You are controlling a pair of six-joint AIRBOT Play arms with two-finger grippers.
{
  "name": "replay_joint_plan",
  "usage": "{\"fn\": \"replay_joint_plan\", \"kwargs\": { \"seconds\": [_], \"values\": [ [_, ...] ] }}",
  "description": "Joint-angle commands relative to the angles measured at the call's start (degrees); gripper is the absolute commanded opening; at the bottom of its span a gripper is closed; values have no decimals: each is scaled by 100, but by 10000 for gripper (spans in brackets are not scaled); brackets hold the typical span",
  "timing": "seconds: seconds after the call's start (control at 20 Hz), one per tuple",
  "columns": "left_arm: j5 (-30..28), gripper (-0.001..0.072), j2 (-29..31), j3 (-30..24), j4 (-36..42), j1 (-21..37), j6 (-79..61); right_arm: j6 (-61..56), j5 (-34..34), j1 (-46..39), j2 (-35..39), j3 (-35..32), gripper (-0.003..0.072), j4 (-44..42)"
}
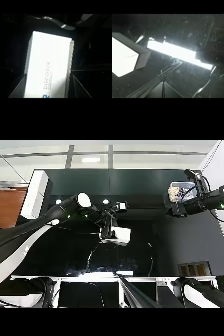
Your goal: Fold the box and place the chain.
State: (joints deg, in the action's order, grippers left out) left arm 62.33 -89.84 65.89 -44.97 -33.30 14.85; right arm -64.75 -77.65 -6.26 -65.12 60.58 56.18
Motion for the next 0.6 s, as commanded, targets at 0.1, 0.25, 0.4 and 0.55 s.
{"fn": "replay_joint_plan", "kwargs": {
  "seconds": [0.1,0.25,0.4,0.55],
  "values": [
    [142,714,-33,31,-214,-42,-105,4,52,-4,2,-2,14,-2],
    [90,714,-33,31,-719,-243,-433,4,57,-4,2,-2,14,2],
    [-221,714,-39,24,-1001,-439,-435,4,66,-4,2,-2,14,2],
    [-713,694,-116,17,-1443,-632,-404,4,74,-4,2,-2,14,0]
  ]
}}
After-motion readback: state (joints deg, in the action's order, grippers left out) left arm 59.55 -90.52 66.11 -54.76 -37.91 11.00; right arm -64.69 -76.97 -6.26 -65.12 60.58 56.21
